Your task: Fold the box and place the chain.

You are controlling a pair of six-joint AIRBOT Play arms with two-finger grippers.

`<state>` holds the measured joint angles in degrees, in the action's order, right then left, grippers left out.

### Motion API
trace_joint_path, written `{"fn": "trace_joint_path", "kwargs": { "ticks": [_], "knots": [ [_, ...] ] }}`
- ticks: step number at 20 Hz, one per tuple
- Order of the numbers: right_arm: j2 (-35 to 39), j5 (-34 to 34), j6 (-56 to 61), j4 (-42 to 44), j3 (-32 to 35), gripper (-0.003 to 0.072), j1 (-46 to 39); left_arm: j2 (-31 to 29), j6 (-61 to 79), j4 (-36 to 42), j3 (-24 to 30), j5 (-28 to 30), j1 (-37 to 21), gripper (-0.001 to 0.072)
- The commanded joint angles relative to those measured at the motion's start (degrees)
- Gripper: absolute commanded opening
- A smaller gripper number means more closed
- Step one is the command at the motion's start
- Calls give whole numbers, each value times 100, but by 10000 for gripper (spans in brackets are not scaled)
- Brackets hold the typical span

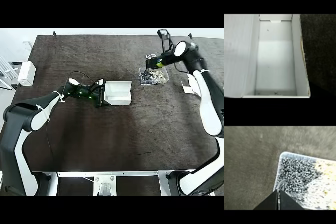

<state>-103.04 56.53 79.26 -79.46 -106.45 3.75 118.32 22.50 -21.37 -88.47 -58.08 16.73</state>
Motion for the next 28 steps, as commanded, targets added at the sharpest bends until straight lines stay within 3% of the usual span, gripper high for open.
{"fn": "trace_joint_path", "kwargs": {
  "ticks": [1, 7, 13, 21, 28],
  "knots": [
    [750, 162, 76, -485, -17, 13, 131, 0, 2, -2, 0, 2, -2, 288],
    [2494, 160, 144, -1499, -20, 13, 774, 0, 2, -2, 0, 2, -2, 289],
    [3659, 181, 280, -2415, -17, 12, 1757, 0, 2, -2, 0, 0, -2, 289],
    [3958, 232, 254, -2520, -17, 13, 2900, 0, 0, -2, 0, 0, -2, 289],
    [3904, 63, 278, -2455, 247, 13, 2944, 0, 0, -2, 0, 2, -2, 289]
  ]
}}
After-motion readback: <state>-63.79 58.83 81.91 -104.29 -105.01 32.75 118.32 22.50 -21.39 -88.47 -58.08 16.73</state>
